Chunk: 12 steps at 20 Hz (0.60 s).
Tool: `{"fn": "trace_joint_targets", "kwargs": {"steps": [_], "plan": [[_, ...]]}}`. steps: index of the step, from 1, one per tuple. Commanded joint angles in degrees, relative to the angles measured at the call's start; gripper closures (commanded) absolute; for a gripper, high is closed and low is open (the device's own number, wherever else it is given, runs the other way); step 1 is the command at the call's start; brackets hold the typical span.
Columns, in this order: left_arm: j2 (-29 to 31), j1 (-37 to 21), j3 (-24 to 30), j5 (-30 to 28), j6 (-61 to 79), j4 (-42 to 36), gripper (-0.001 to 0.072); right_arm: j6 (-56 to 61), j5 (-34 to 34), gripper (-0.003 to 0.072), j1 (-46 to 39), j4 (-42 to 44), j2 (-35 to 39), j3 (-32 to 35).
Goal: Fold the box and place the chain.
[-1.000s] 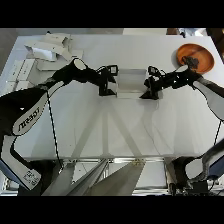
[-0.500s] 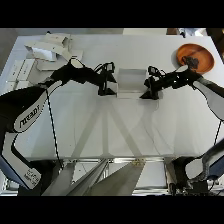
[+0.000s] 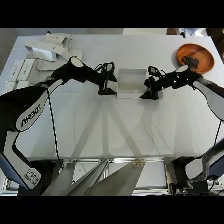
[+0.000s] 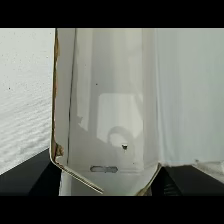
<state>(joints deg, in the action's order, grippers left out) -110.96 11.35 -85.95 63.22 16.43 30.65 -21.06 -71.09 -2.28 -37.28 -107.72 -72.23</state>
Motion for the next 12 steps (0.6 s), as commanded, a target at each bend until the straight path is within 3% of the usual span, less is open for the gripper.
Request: {"fn": "trace_joint_targets", "kwargs": {"steps": [1,12], "plan": [[-0.24,0.72,-0.28,0.96,0.24,0.55,0.0005,0.0,-0.02,0.0247,0.02,0.0,0.02,-0.04],[-3.65,2.75,-0.31,-0.44,-2.25,0.92,0.0007,0.0,-0.02,0.0247,0.02,0.0,0.04,-0.04]]}}
